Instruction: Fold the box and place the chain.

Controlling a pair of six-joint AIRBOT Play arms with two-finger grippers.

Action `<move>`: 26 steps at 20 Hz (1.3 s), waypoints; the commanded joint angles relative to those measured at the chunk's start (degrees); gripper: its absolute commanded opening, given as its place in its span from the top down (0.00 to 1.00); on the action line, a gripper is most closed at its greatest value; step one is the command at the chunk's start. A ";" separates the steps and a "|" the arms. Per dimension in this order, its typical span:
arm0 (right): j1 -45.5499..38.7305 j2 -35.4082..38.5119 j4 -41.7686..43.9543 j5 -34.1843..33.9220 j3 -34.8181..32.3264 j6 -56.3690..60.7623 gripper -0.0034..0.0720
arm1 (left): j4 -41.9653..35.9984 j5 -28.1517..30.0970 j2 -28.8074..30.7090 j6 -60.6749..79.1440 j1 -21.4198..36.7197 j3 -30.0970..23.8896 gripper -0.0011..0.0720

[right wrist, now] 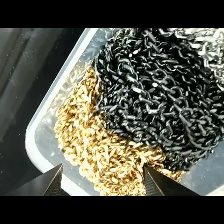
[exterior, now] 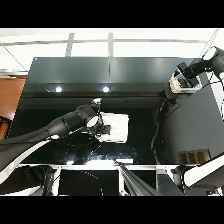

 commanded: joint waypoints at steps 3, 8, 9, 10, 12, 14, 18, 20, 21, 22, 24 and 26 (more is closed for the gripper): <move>0.13 -1.20 0.79 0.20 0.20 0.17 0.22 | 0.00 0.02 -0.02 0.02 0.04 0.02 0.94; 1.88 -2.86 0.79 -1.14 0.20 0.13 0.51 | 0.00 0.02 -0.02 0.02 0.04 0.02 0.94; 2.01 -2.84 0.79 -1.46 0.20 -0.74 0.73 | 0.00 0.02 -0.02 0.02 0.04 0.02 0.94; 1.99 -2.80 1.27 -1.60 0.22 -2.32 0.89 | 0.00 0.02 -0.02 0.02 0.04 0.02 0.94; 2.01 -2.25 2.08 -0.74 0.22 -6.67 0.94 | 0.00 0.02 -0.02 0.02 0.04 0.02 0.94; 1.97 -0.22 1.70 -0.17 0.22 -10.32 0.94 | 0.00 0.02 -0.02 0.02 0.04 0.02 0.94; 1.92 8.70 1.66 -0.35 0.22 -23.26 0.95 | 0.00 0.02 -0.02 0.02 0.04 0.02 0.94; 1.57 14.69 1.68 -0.35 0.22 -27.39 0.95 | 0.00 0.02 -0.02 0.02 0.04 0.02 0.94; 1.29 17.70 1.84 -0.42 0.22 -28.79 0.95 | 0.00 0.04 -0.02 0.02 0.04 0.02 0.94; 1.09 21.03 1.88 -0.44 0.22 -30.29 0.95 | 0.00 0.07 -0.02 0.02 0.04 0.02 0.94; 1.07 27.30 2.27 -0.52 0.22 -33.05 0.95 | 0.00 0.26 -0.02 0.02 0.04 0.02 0.94; 1.07 33.29 3.58 -1.01 0.22 -35.26 0.95 | 0.00 0.26 -0.02 0.02 0.04 0.02 0.94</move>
